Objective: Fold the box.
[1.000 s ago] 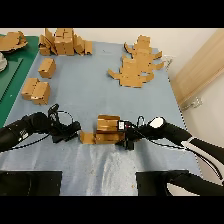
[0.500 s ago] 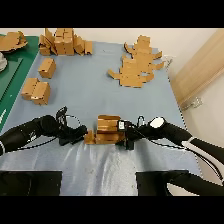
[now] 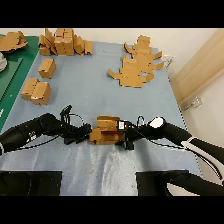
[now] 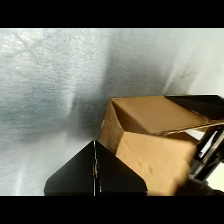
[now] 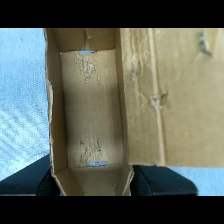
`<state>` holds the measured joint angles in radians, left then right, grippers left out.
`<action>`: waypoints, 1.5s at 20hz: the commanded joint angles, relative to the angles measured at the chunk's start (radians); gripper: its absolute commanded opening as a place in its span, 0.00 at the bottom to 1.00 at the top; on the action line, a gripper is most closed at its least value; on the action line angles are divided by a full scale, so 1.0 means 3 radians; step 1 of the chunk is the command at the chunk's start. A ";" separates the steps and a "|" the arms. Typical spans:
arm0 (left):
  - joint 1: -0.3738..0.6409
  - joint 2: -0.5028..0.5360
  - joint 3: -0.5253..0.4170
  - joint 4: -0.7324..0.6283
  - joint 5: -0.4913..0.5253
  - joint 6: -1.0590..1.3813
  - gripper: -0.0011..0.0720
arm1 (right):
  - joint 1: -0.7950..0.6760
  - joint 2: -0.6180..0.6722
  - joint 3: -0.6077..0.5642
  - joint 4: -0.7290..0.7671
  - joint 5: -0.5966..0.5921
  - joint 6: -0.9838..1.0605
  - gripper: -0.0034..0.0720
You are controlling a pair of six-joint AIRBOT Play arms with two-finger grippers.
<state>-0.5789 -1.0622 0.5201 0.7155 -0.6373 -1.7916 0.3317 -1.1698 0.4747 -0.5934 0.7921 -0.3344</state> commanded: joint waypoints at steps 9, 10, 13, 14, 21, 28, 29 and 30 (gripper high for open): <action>0.0004 0.0015 0.0009 -0.0069 -0.0024 0.0014 0.03 | 0.0000 0.0000 -0.0001 -0.0003 0.0003 0.0003 0.67; 0.0004 0.0015 0.0009 -0.0067 -0.0045 0.0015 0.03 | 0.0000 0.0000 -0.0001 -0.0003 0.0003 0.0003 0.67; 0.0025 0.0015 0.0013 -0.0069 -0.0132 0.0064 0.62 | 0.0000 0.0000 -0.0001 -0.0003 0.0003 0.0003 0.67; 0.0042 0.0014 0.0011 -0.0064 -0.0146 0.0066 0.57 | 0.0000 0.0000 -0.0001 -0.0003 0.0003 0.0001 0.67; 0.0184 0.0020 0.0153 -0.0060 -0.0258 0.0165 0.57 | 0.0000 0.0000 -0.0001 -0.0003 0.0003 0.0001 0.67; 0.0189 0.0148 0.0170 -0.0056 -0.0238 0.0195 0.57 | 0.0000 0.0000 -0.0001 -0.0003 0.0003 0.0001 0.67; 0.0189 0.0178 0.0170 -0.0042 -0.0242 0.0193 0.57 | 0.0000 0.0000 -0.0001 -0.0004 0.0003 0.0001 0.67; 0.0188 0.0179 0.0169 -0.0039 -0.0258 0.0193 0.57 | 0.0000 0.0000 -0.0001 -0.0003 0.0001 0.0001 0.67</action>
